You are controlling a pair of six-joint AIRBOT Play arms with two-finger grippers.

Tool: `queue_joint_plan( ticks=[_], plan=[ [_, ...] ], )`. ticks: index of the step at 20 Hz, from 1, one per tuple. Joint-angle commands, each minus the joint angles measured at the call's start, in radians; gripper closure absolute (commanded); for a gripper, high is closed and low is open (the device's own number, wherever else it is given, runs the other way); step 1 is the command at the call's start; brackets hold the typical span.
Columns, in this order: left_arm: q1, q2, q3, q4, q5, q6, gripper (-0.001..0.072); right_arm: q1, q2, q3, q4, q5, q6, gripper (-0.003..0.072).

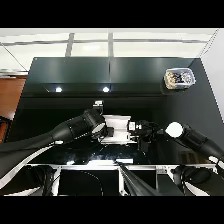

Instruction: Fold the box and place the chain.

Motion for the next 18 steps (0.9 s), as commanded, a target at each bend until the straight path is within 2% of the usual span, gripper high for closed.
queue_joint_plan(
  ticks=[1, 7, 16, 17, 18],
  plan=[
    [0.000, 0.000, 0.001, -0.004, 0.003, 0.000, 0.0684, 0.050, -0.021, 0.000, 0.073, -0.054, 0.014, 0.0516],
    [0.000, 0.000, 0.001, -0.004, 0.003, 0.000, 0.0684, 0.087, -0.036, 0.000, 0.091, -0.142, 0.020, 0.0516],
    [0.000, 0.000, 0.001, -0.004, 0.003, 0.000, 0.0683, 0.090, -0.036, 0.000, 0.110, -0.128, 0.023, 0.0514],
    [0.000, 0.000, 0.001, -0.004, 0.002, 0.000, 0.0684, 0.090, -0.036, 0.000, 0.114, -0.129, 0.045, 0.0494],
    [0.000, 0.000, 0.001, -0.004, 0.002, 0.000, 0.0684, 0.090, -0.036, 0.000, 0.124, -0.129, 0.066, 0.0311]
  ],
)
